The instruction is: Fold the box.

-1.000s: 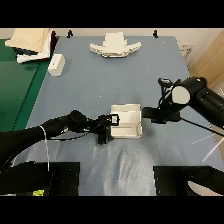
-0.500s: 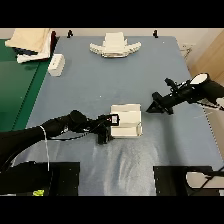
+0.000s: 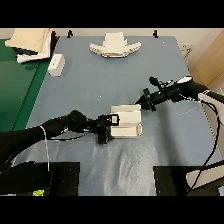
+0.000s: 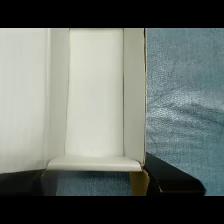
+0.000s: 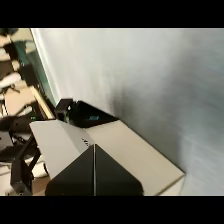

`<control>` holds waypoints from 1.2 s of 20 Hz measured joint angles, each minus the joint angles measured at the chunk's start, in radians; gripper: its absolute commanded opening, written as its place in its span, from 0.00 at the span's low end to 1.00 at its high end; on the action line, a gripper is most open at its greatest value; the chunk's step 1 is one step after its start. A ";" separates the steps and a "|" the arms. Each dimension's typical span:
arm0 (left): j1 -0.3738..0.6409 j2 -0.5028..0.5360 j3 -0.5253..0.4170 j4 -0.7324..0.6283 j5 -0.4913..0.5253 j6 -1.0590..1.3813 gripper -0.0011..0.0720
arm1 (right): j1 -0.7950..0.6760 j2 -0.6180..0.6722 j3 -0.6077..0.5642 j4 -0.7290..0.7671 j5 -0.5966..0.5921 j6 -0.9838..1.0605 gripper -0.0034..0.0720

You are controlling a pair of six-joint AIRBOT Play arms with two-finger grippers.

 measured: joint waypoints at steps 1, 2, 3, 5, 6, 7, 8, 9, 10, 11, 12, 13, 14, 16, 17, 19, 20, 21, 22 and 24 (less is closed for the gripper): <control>0.000 0.000 0.000 0.000 0.000 0.000 0.74 | 0.020 0.005 0.002 -0.001 0.011 -0.018 0.05; 0.000 0.000 0.000 0.000 0.000 0.000 0.74 | 0.040 0.016 0.003 -0.002 0.017 -0.037 0.05; 0.000 0.000 0.000 0.000 0.000 0.000 0.74 | 0.060 0.029 0.004 -0.011 0.021 -0.053 0.05; 0.000 0.000 0.000 0.000 0.000 0.000 0.74 | 0.105 0.065 0.005 -0.046 0.029 -0.080 0.05; 0.000 0.000 0.000 0.000 0.000 0.000 0.74 | 0.127 0.086 0.006 -0.071 0.027 -0.090 0.05; 0.000 0.000 0.000 0.000 0.000 0.000 0.74 | 0.155 0.110 0.004 -0.107 0.014 -0.099 0.05; 0.000 0.000 0.000 0.000 0.000 0.000 0.74 | 0.183 0.134 0.002 -0.145 0.000 -0.107 0.05; 0.000 0.000 0.000 0.000 0.000 0.000 0.74 | 0.214 0.162 -0.005 -0.189 -0.019 -0.117 0.05; 0.000 0.000 0.000 0.000 0.000 0.000 0.74 | 0.242 0.187 -0.015 -0.229 -0.041 -0.126 0.05; 0.000 0.000 0.000 0.000 0.000 0.000 0.74 | 0.272 0.214 -0.030 -0.270 -0.068 -0.139 0.05; 0.000 0.000 0.000 0.001 0.000 0.000 0.74 | 0.297 0.240 -0.046 -0.299 -0.092 -0.154 0.05; 0.000 0.000 0.000 0.000 0.000 0.000 0.74 | 0.322 0.266 -0.067 -0.323 -0.121 -0.174 0.05; 0.000 0.000 0.000 0.000 0.000 0.000 0.74 | 0.346 0.291 -0.090 -0.347 -0.154 -0.197 0.05; 0.000 0.000 0.000 0.000 0.000 0.000 0.74 | 0.391 0.340 -0.139 -0.384 -0.216 -0.241 0.05; 0.000 0.000 0.000 0.000 0.000 0.000 0.74 | 0.411 0.361 -0.163 -0.405 -0.248 -0.257 0.05; 0.000 0.000 0.000 0.000 0.000 0.000 0.74 | 0.450 0.403 -0.208 -0.448 -0.313 -0.284 0.05; 0.000 0.000 0.000 0.000 0.000 0.000 0.74 | 0.467 0.420 -0.228 -0.472 -0.344 -0.294 0.05; 0.000 0.000 0.000 0.000 0.000 0.000 0.74 | 0.481 0.435 -0.242 -0.492 -0.366 -0.301 0.05; 0.000 0.000 0.000 0.000 0.000 0.000 0.74 | 0.493 0.447 -0.254 -0.509 -0.389 -0.308 0.05; 0.000 0.000 0.000 0.000 0.000 0.000 0.74 | 0.508 0.466 -0.269 -0.533 -0.422 -0.323 0.05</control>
